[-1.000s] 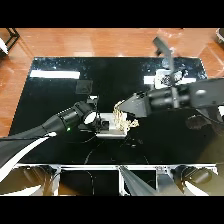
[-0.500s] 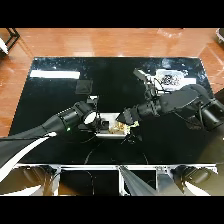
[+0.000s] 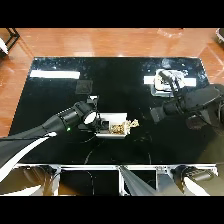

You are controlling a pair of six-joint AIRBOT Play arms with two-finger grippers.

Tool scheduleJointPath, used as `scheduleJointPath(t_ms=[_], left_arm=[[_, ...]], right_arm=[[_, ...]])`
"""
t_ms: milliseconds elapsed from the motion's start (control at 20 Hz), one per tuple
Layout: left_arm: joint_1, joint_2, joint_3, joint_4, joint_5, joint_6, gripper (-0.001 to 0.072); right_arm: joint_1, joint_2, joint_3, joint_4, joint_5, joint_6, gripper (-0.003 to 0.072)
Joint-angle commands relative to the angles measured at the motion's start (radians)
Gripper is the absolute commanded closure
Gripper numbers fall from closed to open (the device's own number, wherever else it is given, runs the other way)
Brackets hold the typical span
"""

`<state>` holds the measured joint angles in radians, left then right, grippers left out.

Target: Fold the box and place the chain.

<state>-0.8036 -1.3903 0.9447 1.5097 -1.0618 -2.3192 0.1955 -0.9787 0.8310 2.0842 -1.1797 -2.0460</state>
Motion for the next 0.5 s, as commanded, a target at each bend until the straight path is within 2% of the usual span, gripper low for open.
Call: scheduleJointPath(t_ms=[0,50,250,350,450], left_arm=[[0.0,0.0,0.001,0.002,-0.024,0.0,0.0689],[0.0,0.0,0.001,0.002,-0.024,0.0,0.0689],[0.0,0.0,0.001,0.002,-0.023,0.0,0.0689],[0.0,0.0,0.001,0.003,-0.021,0.0,0.0689],[0.002,0.0,0.001,0.004,-0.016,0.0,0.0689]], right_arm=[[-0.015,-0.026,-0.124,-0.055,0.053,-0.382,-0.0004],[0.03,-0.054,-0.144,-0.03,0.117,-0.473,-0.0027],[0.158,-0.221,-0.144,0.06,0.357,-0.742,-0.0026],[0.163,-0.279,-0.138,0.152,0.374,-0.868,-0.0026],[0.163,-0.292,-0.138,0.18,0.37,-0.941,-0.0025]])
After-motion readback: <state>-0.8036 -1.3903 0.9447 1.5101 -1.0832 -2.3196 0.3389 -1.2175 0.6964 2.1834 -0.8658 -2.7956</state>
